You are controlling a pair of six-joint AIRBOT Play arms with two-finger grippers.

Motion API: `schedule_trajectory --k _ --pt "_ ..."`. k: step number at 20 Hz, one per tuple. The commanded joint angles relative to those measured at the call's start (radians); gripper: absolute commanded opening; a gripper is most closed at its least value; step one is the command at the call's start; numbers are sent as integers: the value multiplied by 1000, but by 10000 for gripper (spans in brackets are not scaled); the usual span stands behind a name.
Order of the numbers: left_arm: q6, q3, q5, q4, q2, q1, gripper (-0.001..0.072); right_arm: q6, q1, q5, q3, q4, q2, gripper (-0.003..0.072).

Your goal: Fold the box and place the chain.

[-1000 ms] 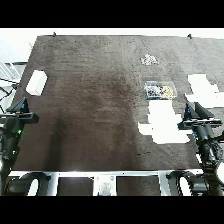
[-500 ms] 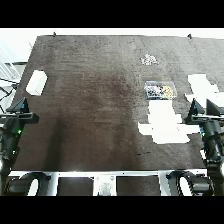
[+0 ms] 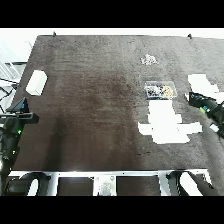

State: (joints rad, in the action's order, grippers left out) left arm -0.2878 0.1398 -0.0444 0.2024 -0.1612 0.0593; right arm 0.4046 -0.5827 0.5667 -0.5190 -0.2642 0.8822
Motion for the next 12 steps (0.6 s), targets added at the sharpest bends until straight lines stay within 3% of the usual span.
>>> schedule_trajectory --k 1,5,8,10,12 --pt "0 0 -6 0 1 0 21 222 -274 418 -182 -198 193 521" --pt "0 0 -8 0 1 1 21 449 -387 482 -382 -527 219 521" --pt "0 0 -8 0 1 1 22 558 -390 663 -554 -797 333 521" --pt "0 0 -8 0 1 1 21 533 -391 784 -606 -832 410 521" --pt "0 0 -7 0 1 1 22 496 -373 828 -609 -837 463 520"
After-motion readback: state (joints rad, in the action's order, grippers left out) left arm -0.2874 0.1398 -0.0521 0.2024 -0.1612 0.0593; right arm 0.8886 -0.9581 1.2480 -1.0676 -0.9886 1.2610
